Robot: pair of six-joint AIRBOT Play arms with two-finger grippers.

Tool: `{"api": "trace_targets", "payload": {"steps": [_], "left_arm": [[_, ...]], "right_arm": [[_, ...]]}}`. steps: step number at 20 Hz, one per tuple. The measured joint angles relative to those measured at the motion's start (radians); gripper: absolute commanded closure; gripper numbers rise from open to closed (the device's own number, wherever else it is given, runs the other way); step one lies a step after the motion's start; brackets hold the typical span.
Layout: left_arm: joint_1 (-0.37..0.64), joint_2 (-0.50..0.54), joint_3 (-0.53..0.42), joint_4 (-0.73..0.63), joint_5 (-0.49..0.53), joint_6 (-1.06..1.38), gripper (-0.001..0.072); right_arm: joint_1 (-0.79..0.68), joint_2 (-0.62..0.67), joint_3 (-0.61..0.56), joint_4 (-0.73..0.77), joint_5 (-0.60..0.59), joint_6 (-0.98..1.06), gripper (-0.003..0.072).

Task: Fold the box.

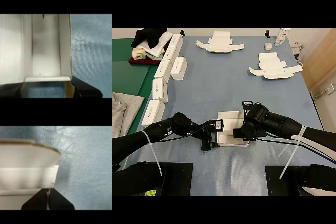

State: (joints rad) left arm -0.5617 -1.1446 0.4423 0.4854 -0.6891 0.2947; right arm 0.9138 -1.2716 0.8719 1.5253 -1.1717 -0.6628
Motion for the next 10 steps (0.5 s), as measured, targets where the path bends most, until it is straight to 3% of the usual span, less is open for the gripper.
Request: {"api": "trace_targets", "payload": {"steps": [3,4,5,6,10], "left_arm": [[0.000,0.000,0.000,0.000,0.000,0.000,0.0203],[0.000,0.000,0.000,0.000,0.000,0.000,0.0202],[0.000,0.000,0.000,0.000,0.000,0.000,0.0203],[0.000,0.000,0.000,0.000,0.000,0.000,0.0203],[0.000,0.000,0.000,0.001,0.000,0.001,0.0203]], "right_arm": [[0.002,-0.004,0.002,-0.001,0.001,0.005,0.0683],[0.002,-0.005,0.002,0.000,0.001,0.006,0.0626],[0.002,-0.006,0.002,0.001,0.006,0.008,0.0343],[0.003,-0.007,0.002,0.014,0.030,0.008,0.0201],[0.002,0.003,0.003,0.039,0.010,0.008,0.0201]]}}
